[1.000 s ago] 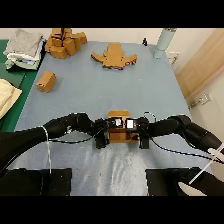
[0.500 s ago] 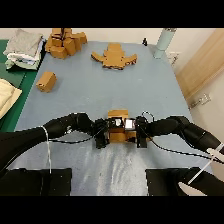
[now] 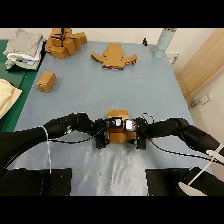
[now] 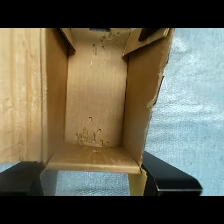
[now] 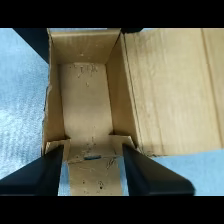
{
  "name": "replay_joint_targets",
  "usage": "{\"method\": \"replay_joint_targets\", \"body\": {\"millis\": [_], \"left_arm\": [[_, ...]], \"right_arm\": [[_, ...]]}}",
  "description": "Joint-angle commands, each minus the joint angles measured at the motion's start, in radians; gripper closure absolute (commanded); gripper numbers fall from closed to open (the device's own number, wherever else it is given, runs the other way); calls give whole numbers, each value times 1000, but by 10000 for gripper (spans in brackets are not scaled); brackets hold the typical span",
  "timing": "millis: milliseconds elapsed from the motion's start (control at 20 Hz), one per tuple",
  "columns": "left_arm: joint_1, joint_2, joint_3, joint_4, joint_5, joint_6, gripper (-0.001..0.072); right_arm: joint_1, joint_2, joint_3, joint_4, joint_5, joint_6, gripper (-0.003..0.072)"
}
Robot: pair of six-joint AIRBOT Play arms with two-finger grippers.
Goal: Fold the box.
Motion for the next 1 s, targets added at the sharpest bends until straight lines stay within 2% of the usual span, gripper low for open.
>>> {"method": "replay_joint_targets", "body": {"millis": [0,50,150,200,250,350,450,500,600,700,900,950], "left_arm": [[0,-1,1,0,0,0,331],[0,-1,1,0,0,0,331],[0,-1,1,0,0,0,331],[0,-1,1,0,0,0,331],[0,-1,1,0,0,0,331],[0,-1,1,0,0,0,331],[0,-1,1,0,0,0,331],[0,-1,1,0,0,0,331],[0,-1,1,0,0,0,331],[0,-1,1,0,0,0,331],[0,-1,1,0,1,0,331],[0,-1,1,0,1,0,331]], "right_arm": [[0,16,5,-83,-10,85,268],[-1,35,18,-161,-17,191,352],[-2,89,50,-330,-50,455,358],[-2,118,64,-419,-85,592,429],[-2,147,74,-519,-127,732,556],[-3,189,79,-744,-195,1037,680],[-40,196,79,-990,-248,1428,680],[-83,183,78,-1040,-277,1580,681],[-197,120,77,-957,-296,1686,681],[-285,32,77,-726,-286,1658,682],[-292,-55,77,-267,-241,1379,682],[-286,-55,77,-204,-229,1349,683]]}}
